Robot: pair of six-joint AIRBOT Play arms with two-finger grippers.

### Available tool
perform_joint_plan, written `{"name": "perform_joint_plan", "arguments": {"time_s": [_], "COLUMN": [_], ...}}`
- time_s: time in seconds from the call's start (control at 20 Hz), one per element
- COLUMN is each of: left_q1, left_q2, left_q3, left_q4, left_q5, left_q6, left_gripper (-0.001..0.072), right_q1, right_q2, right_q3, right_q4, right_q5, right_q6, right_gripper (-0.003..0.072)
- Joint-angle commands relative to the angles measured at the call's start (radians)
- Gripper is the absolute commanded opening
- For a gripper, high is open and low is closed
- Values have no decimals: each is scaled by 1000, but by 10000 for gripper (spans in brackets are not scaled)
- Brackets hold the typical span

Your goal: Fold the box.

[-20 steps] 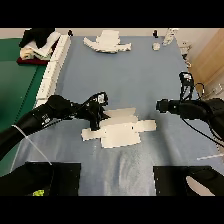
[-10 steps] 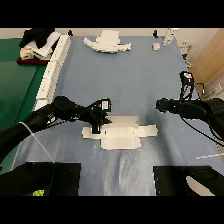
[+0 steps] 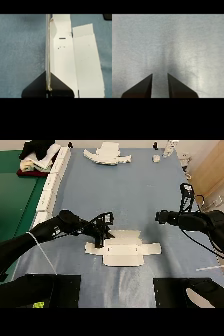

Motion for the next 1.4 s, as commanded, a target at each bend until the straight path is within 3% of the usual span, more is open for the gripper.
{"name": "perform_joint_plan", "arguments": {"time_s": [0.0,0.9,0.95,1.05,1.15,1.35], "left_q1": [-1,1,1,1,1,1], "left_q2": [-4,-2,-2,-2,-2,-2], "left_q3": [-21,-18,-18,-18,-18,-18], "left_q4": [7,0,0,0,0,0], "left_q5": [-45,-54,-54,-55,-54,-53], "left_q6": [-2,-56,-59,-64,-69,-69], "left_gripper": [11,12,11,12,12,12], "right_q1": [0,0,0,0,2,69], "right_q2": [0,0,0,0,0,11], "right_q3": [0,1,1,1,1,1], "right_q4": [10,104,113,138,185,220], "right_q5": [0,-87,-106,-157,-224,-349], "right_q6": [0,-1,-1,-6,-49,-86], "right_gripper": [303,278,259,61,2,1]}}
